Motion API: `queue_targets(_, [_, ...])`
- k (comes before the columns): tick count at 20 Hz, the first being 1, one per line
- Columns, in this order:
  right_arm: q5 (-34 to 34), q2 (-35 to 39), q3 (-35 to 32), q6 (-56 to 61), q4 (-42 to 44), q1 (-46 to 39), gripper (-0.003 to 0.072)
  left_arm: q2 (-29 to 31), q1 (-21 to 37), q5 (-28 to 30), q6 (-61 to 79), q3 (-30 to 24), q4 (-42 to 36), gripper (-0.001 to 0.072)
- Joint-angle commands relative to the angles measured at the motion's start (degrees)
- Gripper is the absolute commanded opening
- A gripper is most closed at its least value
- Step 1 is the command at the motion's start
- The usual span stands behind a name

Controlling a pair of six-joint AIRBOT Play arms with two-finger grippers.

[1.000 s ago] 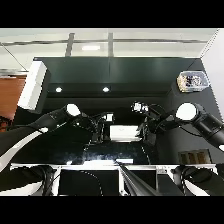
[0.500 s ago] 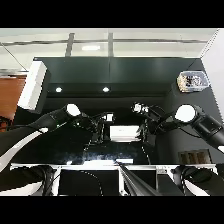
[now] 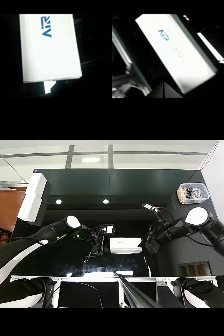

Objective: Fold the box and place the chain.

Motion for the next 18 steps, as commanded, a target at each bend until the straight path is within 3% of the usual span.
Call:
queue_targets(1, [-3.7, -0.3, -7.0, 3.1, 15.7, -1.7, 0.0003, 0.0, 0.0, 0.0, 0.0, 0.0, 0.0, 0.035])
queue_targets(3, [-8.4, -1.3, -10.5, 3.3, 19.5, -1.7, 0.0004, 0.0, 0.0, 0.0, 0.0, 0.0, 0.0, 0.035])
queue_targets(7, [-14.4, -3.0, -11.9, 5.9, 18.6, -1.7, 0.0004, 0.0, 0.0, 0.0, -0.1, 0.0, 0.0, 0.0355])
queue_targets(18, [-19.5, -3.2, -11.9, 10.4, 11.2, 0.3, 0.0005, 0.0, 0.0, 0.2, -0.1, 0.0, 0.0, 0.0358])
